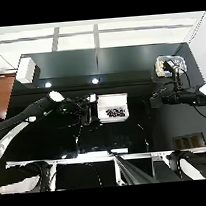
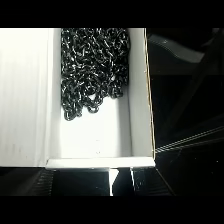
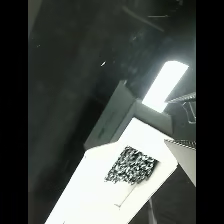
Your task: Fold the box and place the chain.
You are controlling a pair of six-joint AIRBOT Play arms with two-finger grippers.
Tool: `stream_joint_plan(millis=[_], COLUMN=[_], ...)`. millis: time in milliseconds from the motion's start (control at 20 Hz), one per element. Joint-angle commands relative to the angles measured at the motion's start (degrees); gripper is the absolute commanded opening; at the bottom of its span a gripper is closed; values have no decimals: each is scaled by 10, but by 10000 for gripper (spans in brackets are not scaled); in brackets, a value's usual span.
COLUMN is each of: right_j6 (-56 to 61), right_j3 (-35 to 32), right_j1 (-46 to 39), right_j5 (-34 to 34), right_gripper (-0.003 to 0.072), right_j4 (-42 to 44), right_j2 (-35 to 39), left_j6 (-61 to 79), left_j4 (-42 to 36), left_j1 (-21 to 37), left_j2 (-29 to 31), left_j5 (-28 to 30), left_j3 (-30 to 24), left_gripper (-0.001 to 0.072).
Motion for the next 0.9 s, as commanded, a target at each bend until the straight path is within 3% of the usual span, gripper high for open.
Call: stream_joint_plan(millis=[0,150,250,400,600,700,850], right_j6=[42,59,70,64,39,-24,-117], right_j3=[3,56,111,160,164,164,164], right_j1=[49,95,106,130,149,163,180], right_j5=[-92,-136,-130,-147,-129,-117,-77], right_gripper=[283,294,640,639,637,598,599], right_j4=[2,1,2,-4,-14,-14,-18], right_j2=[-3,-44,-94,-158,-196,-196,-196], left_j6=[1,1,1,1,1,1,1], left_j4=[0,0,0,0,0,0,0], left_j1=[0,0,0,0,0,0,0], left_j2=[0,0,0,0,0,0,0], left_j5=[3,2,2,2,2,2,2], left_j3=[0,0,0,0,0,0,0], left_gripper=[359,359,359,359,359,359,359])
